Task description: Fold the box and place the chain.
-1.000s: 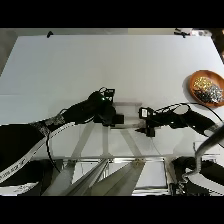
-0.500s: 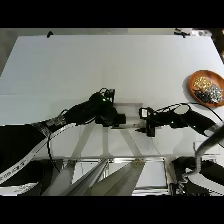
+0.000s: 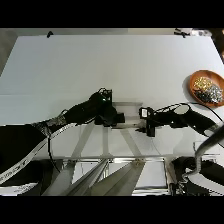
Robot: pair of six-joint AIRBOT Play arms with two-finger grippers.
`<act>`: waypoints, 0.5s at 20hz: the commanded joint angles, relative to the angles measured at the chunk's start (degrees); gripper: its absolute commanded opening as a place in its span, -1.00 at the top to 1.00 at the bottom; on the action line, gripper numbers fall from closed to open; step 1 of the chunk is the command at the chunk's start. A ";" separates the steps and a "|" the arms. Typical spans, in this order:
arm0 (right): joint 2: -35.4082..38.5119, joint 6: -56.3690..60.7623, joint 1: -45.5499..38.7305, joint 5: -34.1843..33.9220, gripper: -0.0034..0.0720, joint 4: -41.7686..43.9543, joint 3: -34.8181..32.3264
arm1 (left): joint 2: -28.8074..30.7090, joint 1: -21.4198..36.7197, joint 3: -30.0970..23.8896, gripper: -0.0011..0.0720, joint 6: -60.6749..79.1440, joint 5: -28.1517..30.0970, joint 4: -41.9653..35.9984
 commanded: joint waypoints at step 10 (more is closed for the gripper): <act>-0.04 0.04 0.07 0.04 -0.19 0.04 -0.02 | -0.02 -0.04 -0.04 0.94 -0.83 -2.34 -0.59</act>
